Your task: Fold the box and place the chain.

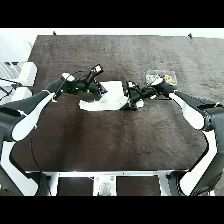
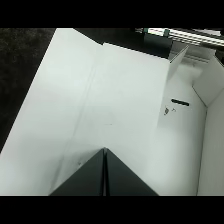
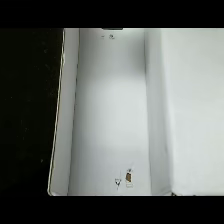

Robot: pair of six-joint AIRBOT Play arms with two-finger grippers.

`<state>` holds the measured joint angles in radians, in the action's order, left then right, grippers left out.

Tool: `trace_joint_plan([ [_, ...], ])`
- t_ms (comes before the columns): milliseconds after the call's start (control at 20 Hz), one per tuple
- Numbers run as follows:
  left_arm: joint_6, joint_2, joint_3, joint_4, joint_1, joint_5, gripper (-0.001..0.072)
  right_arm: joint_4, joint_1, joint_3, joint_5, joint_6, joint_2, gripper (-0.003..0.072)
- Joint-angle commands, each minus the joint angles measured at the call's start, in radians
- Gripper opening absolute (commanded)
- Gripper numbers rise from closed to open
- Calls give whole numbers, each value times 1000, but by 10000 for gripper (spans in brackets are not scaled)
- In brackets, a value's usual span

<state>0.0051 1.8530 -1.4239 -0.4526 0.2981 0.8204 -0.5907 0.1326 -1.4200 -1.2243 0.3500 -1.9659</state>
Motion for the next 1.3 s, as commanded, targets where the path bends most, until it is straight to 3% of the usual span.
trace_joint_plan([
  [0,-4,-3,-2,-20,-2,11,19,0,1,0,0,0,0,514],
  [150,-4,-50,-3,-35,-19,37,20,-1,1,0,0,0,0,514],
  [400,-27,-187,-4,-170,-82,247,24,0,1,0,0,0,0,514],
  [500,-56,-216,-3,-252,-98,332,532,0,1,0,0,0,0,514],
  [600,-87,-217,-2,-337,-92,357,565,0,1,0,0,0,0,515],
  [650,-89,-217,0,-368,-86,358,663,0,1,1,0,0,0,514],
  [700,-114,-217,3,-377,-81,339,714,0,1,1,0,0,0,514],
  [950,-101,-217,28,-481,-81,296,713,0,1,1,0,0,0,515],
  [1250,-73,-154,41,-483,-81,261,713,0,1,1,0,0,0,514],
])
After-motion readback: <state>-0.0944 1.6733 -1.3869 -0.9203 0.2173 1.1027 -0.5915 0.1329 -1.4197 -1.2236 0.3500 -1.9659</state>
